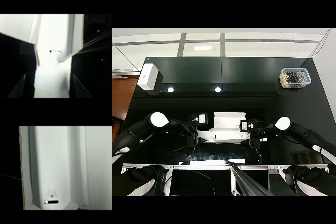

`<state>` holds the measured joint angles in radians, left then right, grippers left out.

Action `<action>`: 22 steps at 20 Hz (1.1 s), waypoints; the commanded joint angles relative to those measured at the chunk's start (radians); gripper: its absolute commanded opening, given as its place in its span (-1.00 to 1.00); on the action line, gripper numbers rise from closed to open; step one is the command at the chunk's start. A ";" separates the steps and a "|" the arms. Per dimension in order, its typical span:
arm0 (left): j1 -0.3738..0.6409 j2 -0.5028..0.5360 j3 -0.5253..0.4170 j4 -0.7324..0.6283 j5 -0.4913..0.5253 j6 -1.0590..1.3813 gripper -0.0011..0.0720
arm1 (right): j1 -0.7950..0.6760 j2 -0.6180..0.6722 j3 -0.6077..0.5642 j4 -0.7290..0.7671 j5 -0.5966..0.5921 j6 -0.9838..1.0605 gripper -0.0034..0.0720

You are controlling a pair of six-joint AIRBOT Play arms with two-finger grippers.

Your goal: Fold the box and place the chain.

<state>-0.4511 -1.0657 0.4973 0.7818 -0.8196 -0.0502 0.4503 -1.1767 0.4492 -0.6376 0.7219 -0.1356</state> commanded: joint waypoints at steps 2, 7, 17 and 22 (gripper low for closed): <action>-0.103 -0.068 -0.010 -0.064 0.166 0.050 0.90 | 0.000 0.000 0.000 0.001 -0.001 0.000 0.17; -0.113 -0.068 -0.009 -0.069 0.130 0.043 -0.25 | 0.000 0.000 0.000 0.002 -0.001 0.001 0.17; -0.135 -0.073 -0.010 -0.222 0.131 0.043 -0.38 | 0.000 0.000 0.000 0.002 -0.001 0.000 0.17; -0.187 -0.105 -0.010 -0.225 0.175 0.043 -0.38 | 0.000 0.000 0.000 0.002 -0.001 0.000 0.17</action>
